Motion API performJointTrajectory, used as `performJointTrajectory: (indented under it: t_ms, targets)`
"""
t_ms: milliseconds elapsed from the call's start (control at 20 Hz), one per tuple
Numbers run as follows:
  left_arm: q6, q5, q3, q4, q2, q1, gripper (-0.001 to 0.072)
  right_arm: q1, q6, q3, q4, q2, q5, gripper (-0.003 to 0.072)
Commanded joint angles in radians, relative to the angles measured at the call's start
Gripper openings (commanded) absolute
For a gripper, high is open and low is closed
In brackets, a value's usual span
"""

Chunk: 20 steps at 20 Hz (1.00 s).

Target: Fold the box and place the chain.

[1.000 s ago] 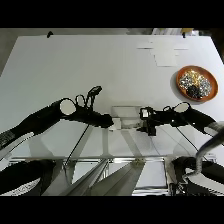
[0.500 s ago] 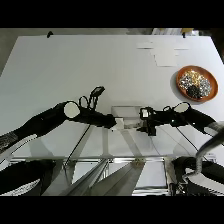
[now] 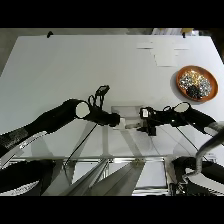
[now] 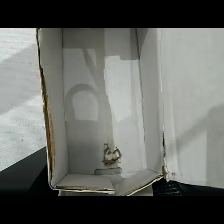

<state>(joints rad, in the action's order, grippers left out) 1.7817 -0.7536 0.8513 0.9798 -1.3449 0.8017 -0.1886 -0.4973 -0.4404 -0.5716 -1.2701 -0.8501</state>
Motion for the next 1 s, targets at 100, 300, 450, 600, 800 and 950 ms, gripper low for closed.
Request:
performJointTrajectory:
  t_ms: [100, 300, 450, 600, 800, 950]
  targets:
    - [0.236, -0.077, 0.066, 0.161, -0.037, 0.035, 0.0350, 0.000, -0.001, 0.000, 0.000, 0.001, 0.001, 0.0337]
    - [0.324, -0.187, 0.129, 0.217, -0.064, 0.053, 0.0350, 0.000, -0.001, 0.000, 0.000, 0.001, 0.001, 0.0337]
    - [0.387, -0.288, 0.190, 0.277, -0.089, 0.066, 0.0350, 0.000, -0.001, 0.000, 0.000, 0.001, 0.001, 0.0337]
    - [0.470, -0.386, 0.232, 0.329, -0.106, 0.067, 0.0350, 0.000, -0.001, 0.000, 0.000, 0.001, 0.001, 0.0337]
    - [0.510, -0.394, 0.272, 0.344, -0.132, 0.075, 0.0350, 0.000, -0.001, 0.000, 0.000, 0.001, 0.001, 0.0337]
    - [0.525, -0.449, 0.354, 0.350, -0.212, 0.102, 0.0349, 0.000, -0.001, 0.000, 0.000, 0.001, 0.001, 0.0337]
